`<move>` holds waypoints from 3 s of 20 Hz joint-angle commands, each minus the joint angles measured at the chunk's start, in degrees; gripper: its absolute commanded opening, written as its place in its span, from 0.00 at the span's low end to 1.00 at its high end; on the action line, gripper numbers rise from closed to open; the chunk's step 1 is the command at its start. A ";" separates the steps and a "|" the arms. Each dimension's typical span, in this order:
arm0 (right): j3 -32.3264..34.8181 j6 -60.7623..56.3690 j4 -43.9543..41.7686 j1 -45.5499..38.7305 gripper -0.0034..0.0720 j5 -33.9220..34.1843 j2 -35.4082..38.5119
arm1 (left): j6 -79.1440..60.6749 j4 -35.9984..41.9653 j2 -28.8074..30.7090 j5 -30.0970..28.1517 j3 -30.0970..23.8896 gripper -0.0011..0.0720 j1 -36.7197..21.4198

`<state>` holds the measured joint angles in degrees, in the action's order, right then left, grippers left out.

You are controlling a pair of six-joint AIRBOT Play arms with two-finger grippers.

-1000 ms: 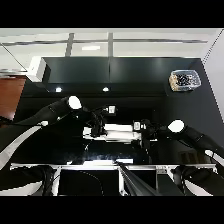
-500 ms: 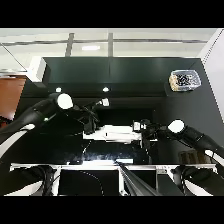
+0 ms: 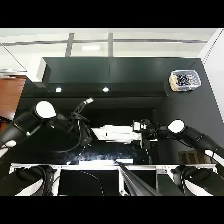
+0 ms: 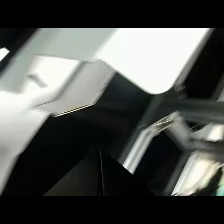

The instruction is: Fold the box and place the chain.

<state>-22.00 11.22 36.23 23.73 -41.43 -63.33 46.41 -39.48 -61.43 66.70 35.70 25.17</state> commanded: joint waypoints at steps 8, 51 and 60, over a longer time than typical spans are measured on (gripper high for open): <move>0.04 -0.07 -0.07 0.02 0.76 -0.42 -0.02 | -41.09 60.00 -2.40 -29.31 -11.50 0.05 1.90; 0.04 -0.22 -0.63 0.02 0.76 -0.31 -0.02 | -47.98 -2.64 0.48 -28.74 -9.09 0.98 2.95; 0.04 -0.20 -0.63 0.00 0.76 -0.31 -0.02 | -47.95 1.42 -2.08 -31.69 -9.01 0.94 7.63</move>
<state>-21.98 11.03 35.59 23.73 -41.74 -63.33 -1.39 -38.98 -62.59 35.86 26.68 31.73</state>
